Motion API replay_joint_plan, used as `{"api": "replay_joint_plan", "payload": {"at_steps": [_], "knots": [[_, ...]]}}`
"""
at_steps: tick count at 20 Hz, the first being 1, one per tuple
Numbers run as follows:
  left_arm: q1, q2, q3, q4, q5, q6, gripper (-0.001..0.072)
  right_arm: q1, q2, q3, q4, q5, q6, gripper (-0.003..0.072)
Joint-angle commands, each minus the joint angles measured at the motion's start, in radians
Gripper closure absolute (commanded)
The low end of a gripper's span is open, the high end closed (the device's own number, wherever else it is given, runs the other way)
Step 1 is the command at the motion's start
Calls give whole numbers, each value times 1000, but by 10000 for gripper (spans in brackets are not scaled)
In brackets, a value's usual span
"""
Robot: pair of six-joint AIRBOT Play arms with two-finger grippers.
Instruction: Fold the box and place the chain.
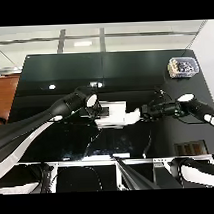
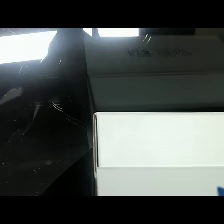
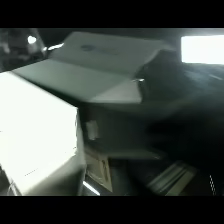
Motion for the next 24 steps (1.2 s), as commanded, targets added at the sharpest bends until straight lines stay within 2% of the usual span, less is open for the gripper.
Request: {"api": "replay_joint_plan", "payload": {"at_steps": [1, 4, 9, 10, 13, 15, 18, 24], "knots": [[0, 1, 0, 0, 0, 0, 680, 13, -6, 50, -28, 84, -28, 111], [0, 1, 0, 0, 0, 0, 680, 31, -6, 71, -28, 125, -28, 112], [0, 1, 0, 0, -1, 0, 680, 140, -6, 140, -29, 113, -2, 133], [0, 1, 0, 0, -1, 0, 680, 170, -6, 154, -31, 100, 20, 207], [0, 1, 0, 0, -1, 0, 680, 246, -6, 198, -84, 44, 110, 323], [0, 1, 0, 0, -1, 0, 680, 287, -6, 236, -177, 1, 208, 370], [0, 1, 0, 0, -2, 0, 680, 362, -6, 298, -333, -31, 390, 370], [0, 1, 0, 0, -2, 0, 680, 555, -13, 414, -825, -52, 938, 369]]}}
